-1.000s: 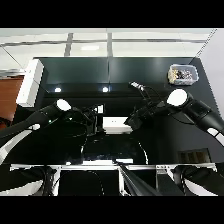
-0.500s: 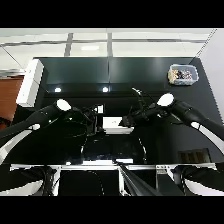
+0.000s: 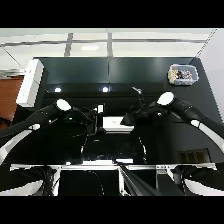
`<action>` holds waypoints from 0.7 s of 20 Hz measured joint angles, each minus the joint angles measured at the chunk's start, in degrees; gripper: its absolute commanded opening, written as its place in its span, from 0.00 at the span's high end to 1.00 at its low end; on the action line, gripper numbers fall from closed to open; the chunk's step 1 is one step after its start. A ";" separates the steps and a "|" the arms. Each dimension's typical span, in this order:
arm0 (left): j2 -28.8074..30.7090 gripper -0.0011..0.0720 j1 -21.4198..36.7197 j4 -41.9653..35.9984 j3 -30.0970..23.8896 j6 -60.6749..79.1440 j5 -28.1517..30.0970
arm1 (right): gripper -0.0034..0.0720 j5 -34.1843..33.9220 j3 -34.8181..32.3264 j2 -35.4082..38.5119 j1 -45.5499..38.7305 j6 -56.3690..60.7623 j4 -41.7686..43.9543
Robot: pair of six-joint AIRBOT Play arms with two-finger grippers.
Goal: Fold the box and place the chain.
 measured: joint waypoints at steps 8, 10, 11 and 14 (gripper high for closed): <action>5.40 0.00 0.35 10.38 5.81 -12.96 -5.79 | 0.94 20.50 4.66 19.37 -18.73 3.50 -12.17; 6.64 0.00 -0.17 13.09 9.42 -18.45 -8.57 | 0.94 21.99 4.15 23.80 -22.49 5.11 -15.76; 6.75 0.00 -0.85 13.81 11.23 -20.74 -8.68 | 0.94 22.64 3.91 25.29 -23.69 5.70 -16.70; 4.44 0.00 -4.13 15.19 16.94 -26.43 -7.89 | 0.94 21.07 3.32 27.80 -25.79 7.04 -18.62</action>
